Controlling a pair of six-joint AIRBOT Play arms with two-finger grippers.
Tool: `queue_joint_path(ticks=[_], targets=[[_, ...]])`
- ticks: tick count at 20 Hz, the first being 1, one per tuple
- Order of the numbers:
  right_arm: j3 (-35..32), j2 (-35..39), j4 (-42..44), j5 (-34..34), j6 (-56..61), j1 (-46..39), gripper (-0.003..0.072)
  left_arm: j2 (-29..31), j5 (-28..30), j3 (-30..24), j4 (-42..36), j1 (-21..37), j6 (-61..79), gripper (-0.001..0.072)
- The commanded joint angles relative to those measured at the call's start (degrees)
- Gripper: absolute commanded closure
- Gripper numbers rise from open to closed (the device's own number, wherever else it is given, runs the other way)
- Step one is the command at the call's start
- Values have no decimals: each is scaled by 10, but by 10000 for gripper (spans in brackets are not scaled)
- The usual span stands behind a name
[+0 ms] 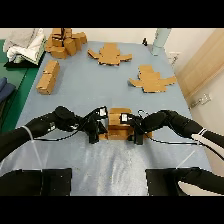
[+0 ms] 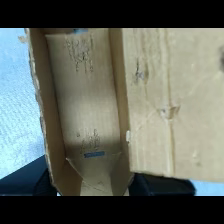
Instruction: Fold the box.
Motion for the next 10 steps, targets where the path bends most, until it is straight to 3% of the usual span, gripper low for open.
queue_joint_path(ticks=[1, 6, 8, 10], targets=[[0, 0, 0, 0, 0, 0, 168, 86, -2, 1, 183, 2, -202, 696], [0, 0, 0, 0, 0, 0, 168, 233, -9, 0, 477, 2, -798, 696], [0, 0, 0, 0, 0, 0, 168, 261, -60, -1, 616, 2, -1087, 696], [0, 0, 0, 0, 0, 0, 168, 256, -108, -15, 660, 2, -1222, 696]])
